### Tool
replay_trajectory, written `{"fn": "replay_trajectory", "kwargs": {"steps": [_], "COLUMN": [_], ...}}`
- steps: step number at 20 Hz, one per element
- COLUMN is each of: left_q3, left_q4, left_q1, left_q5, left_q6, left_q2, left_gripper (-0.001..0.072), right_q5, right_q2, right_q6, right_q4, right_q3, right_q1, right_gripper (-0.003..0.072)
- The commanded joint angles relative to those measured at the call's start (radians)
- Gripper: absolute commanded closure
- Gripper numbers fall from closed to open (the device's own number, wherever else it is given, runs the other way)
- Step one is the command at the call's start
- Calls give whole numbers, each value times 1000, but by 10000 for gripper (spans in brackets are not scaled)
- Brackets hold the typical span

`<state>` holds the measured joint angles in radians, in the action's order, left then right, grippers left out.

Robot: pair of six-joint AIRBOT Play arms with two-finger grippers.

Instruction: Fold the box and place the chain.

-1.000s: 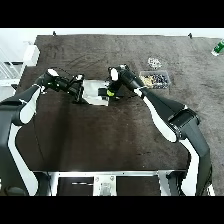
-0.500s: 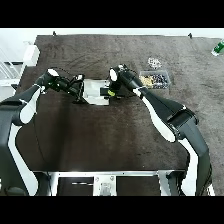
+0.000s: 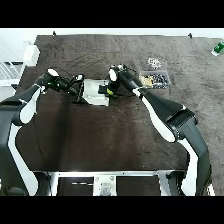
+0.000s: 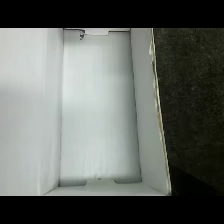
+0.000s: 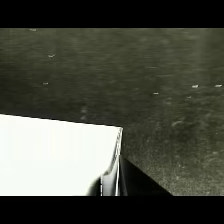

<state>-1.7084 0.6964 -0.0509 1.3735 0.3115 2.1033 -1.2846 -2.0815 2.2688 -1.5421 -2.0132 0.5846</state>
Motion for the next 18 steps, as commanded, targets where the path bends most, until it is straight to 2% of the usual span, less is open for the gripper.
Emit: {"fn": "replay_trajectory", "kwargs": {"steps": [1, 5, 7, 8, 13, 14, 16, 18], "left_q3": [-1, -1, -1, -1, -1, -1, -1, -1], "left_q4": [0, 0, 0, 0, 0, 0, 0, 0], "left_q1": [1, 1, 1, 1, 1, 1, 1, 1], "left_q5": [-3, -3, -3, -3, -3, -3, -2, -2], "left_q6": [0, 0, 0, 0, 0, 0, 0, 0], "left_q2": [0, 0, 0, 0, 0, 0, 0, 0], "left_gripper": [154, 154, 154, 154, 154, 154, 154, 154], "right_q5": [20, 10, 4, 5, 5, 5, 5, 6], "right_q2": [-6, -21, -22, -22, -22, -21, -16, -2], "right_q6": [2, 2, 2, 2, 2, 2, 1, -3], "right_q4": [31, 43, 42, 41, 42, 42, 41, 31], "right_q3": [-1, 0, 0, -1, -1, -1, -1, -1], "right_q1": [12, 12, 12, 12, 11, 11, 11, 10], "right_gripper": [562, 566, 656, 665, 662, 606, 233, 207]}}
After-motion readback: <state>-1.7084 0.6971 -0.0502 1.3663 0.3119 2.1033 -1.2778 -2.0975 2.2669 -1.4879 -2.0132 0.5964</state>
